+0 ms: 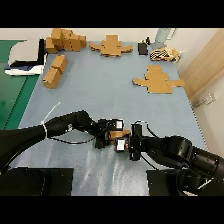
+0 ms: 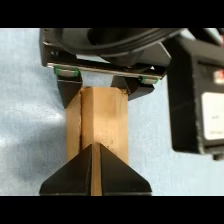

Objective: Fold the box.

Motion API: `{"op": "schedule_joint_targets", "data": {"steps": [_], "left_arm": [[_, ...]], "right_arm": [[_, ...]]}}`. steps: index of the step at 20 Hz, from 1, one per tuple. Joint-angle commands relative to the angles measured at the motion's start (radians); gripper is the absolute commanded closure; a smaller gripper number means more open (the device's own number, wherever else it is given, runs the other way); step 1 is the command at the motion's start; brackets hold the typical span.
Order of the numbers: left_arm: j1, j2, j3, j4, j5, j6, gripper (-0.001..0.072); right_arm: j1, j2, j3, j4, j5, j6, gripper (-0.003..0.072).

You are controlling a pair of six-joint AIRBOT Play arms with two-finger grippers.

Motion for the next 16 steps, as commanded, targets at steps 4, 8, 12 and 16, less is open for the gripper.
{"op": "schedule_joint_targets", "data": {"steps": [4,8,12,16], "left_arm": [[0.000,0.000,0.000,0.000,0.000,0.000,0.0186],[0.000,0.000,0.000,0.000,0.000,0.000,0.0186],[0.000,0.000,0.000,0.000,0.000,0.000,0.0186],[0.000,0.000,0.000,0.000,0.000,0.000,0.0186]], "right_arm": [[0.011,-0.002,0.000,0.048,-0.003,0.000,0.0610],[0.011,-0.002,0.000,0.064,-0.003,0.001,0.0610],[0.010,0.013,0.000,0.061,0.002,0.031,0.0610],[0.008,0.053,0.000,-0.061,0.008,0.211,0.0651]]}}
